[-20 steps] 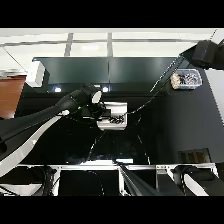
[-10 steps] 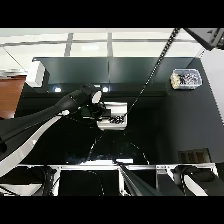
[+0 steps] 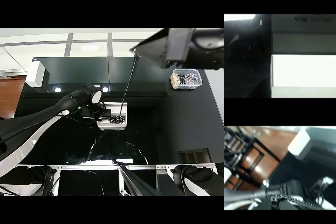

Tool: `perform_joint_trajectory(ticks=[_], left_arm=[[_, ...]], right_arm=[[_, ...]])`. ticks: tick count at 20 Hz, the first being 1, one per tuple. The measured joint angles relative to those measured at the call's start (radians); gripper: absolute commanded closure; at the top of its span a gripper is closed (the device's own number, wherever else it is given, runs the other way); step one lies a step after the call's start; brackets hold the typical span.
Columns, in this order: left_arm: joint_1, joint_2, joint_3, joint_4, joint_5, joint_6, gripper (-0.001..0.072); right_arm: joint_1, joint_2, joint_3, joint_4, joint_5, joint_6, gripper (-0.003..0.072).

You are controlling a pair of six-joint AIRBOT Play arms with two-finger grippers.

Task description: Fold the box and place the chain.

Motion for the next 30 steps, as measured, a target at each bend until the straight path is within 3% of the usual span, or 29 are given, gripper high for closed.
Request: perform_joint_trajectory(ticks=[5,10,19,20,21,22,30], left_arm=[[0.0,0.0,0.0,0.0,0.0,0.0,0.068],[0.0,0.0,0.0,0.0,0.0,0.0,0.068],[0.0,-0.002,0.0,0.0,0.0,0.0,0.068],[0.0,-0.002,0.0,0.0,0.0,0.0,0.068],[0.0,-0.002,0.0,0.0,0.0,0.0,0.068],[0.0,-0.002,0.0,0.0,0.0,0.0,0.068],[0.0,-0.006,0.001,0.0,-0.001,0.0,0.068]], right_arm=[[0.061,-0.012,-0.164,-0.15,0.086,0.04,0.0669],[0.108,-0.051,-0.386,-0.17,-0.06,0.069,0.0669],[0.143,-0.109,-0.457,-0.131,-0.164,0.069,0.0666],[0.143,-0.112,-0.46,-0.153,-0.163,0.071,0.0573],[0.145,-0.116,-0.465,-0.177,-0.166,0.084,0.0342],[0.147,-0.121,-0.472,-0.206,-0.165,0.094,0.0306],[0.034,-0.114,-0.471,-0.33,-0.161,0.12,0.0315]])
